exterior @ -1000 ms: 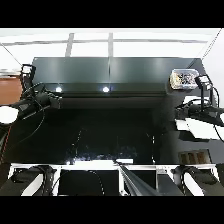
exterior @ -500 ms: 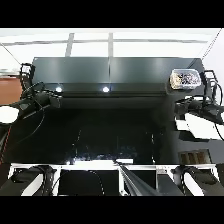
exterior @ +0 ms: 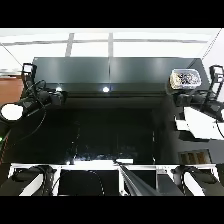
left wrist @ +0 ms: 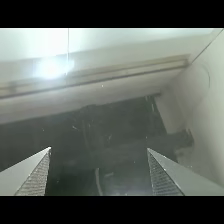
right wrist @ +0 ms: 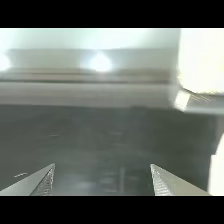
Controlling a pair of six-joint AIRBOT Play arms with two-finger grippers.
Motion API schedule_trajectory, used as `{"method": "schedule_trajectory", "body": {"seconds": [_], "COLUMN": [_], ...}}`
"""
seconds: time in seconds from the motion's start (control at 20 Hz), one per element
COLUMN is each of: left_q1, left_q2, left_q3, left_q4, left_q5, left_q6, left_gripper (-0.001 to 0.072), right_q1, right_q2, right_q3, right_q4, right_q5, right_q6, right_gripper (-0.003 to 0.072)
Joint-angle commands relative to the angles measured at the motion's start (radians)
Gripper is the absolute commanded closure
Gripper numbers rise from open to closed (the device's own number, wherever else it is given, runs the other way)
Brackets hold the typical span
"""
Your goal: Fold the box and place the chain.
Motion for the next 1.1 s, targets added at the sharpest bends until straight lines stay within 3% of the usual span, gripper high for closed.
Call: {"method": "schedule_trajectory", "body": {"seconds": [0.0, 0.2, 0.4, 0.65, 0.9, 1.05], "left_q1": [0.000, 0.000, 0.000, 0.000, 0.000, 0.000], "left_q2": [-0.018, -0.019, -0.018, -0.018, -0.018, -0.018], "left_q3": [0.000, 0.000, 0.000, 0.000, 0.000, 0.000], "left_q4": [0.001, 0.001, 0.000, -0.003, -0.003, -0.041], "left_q5": [-0.006, -0.007, -0.007, -0.009, -0.008, -0.006], "left_q6": [0.000, 0.000, 0.000, -0.001, -0.001, -0.001], "left_gripper": [0.0001, 0.0001, 0.0001, 0.0001, 0.0001, 0.0001], "right_q1": [-0.184, -0.603, -0.862, -0.919, -0.893, -0.882], "right_q2": [-0.057, -0.237, -0.484, -0.798, -0.870, -0.892], "right_q3": [0.051, 0.202, 0.441, 0.705, 0.726, 0.726], "right_q4": [-0.319, -0.345, -0.308, -0.256, -0.127, -0.129], "right_q5": [-0.039, -0.033, 0.264, 0.684, 0.732, 0.715], "right_q6": [0.304, 0.310, 0.240, -0.048, -0.370, -0.409], "right_gripper": [-0.0018, -0.0018, -0.0018, -0.0018, -0.0016, 0.0012]}}
